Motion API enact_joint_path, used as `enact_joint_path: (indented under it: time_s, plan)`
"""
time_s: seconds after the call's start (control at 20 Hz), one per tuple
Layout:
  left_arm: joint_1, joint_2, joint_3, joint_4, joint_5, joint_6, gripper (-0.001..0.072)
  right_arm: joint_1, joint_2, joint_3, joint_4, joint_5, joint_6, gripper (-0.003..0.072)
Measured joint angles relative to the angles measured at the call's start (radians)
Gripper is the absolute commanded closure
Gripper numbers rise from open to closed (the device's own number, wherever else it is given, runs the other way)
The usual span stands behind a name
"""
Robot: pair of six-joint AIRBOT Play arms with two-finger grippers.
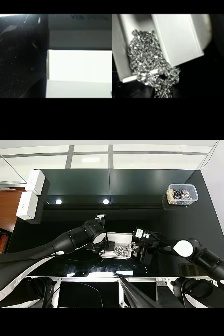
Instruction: Fold the box and place the chain.
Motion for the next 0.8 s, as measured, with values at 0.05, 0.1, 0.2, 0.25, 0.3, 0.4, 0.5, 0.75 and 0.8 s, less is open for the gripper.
enact_joint_path:
  time_s: [0.05, 0.1, 0.2, 0.25, 0.3, 0.4, 0.5, 0.75, 0.8]
  plan:
    - [0.0, 0.0, 0.0, 0.0, 0.0, 0.0, 0.0679, 0.0, 0.023, 0.018, -0.014, 0.037, 0.036, 0.0667]
    - [0.0, 0.0, 0.0, 0.0, 0.0, 0.0, 0.0679, 0.0, 0.045, 0.041, -0.023, 0.073, 0.074, 0.0667]
    - [0.0, 0.0, 0.0, 0.0, 0.0, 0.0, 0.0679, 0.0, 0.08, 0.098, -0.036, 0.143, 0.141, 0.0666]
    - [0.0, 0.0, 0.0, 0.0, 0.0, 0.0, 0.0679, 0.0, 0.092, 0.13, -0.038, 0.171, 0.173, 0.0666]
    - [0.0, 0.0, 0.0, 0.0, 0.0, 0.0, 0.0679, 0.0, 0.1, 0.163, -0.035, 0.194, 0.206, 0.0666]
    - [0.0, 0.0, 0.0, 0.0, 0.001, 0.0, 0.0679, 0.0, 0.11, 0.213, 0.001, 0.223, 0.254, 0.0664]
    - [0.0, 0.0, 0.0, 0.0, 0.001, 0.0, 0.0679, 0.004, 0.108, 0.24, 0.064, 0.235, 0.295, 0.0663]
    - [0.0, 0.0, 0.0, 0.0, 0.005, 0.0, 0.0679, 0.018, 0.047, 0.254, 0.127, 0.203, 0.431, 0.0226]
    - [0.0, 0.0, 0.0, 0.0, 0.006, 0.0, 0.0679, 0.016, 0.037, 0.254, 0.126, 0.198, 0.454, 0.0226]
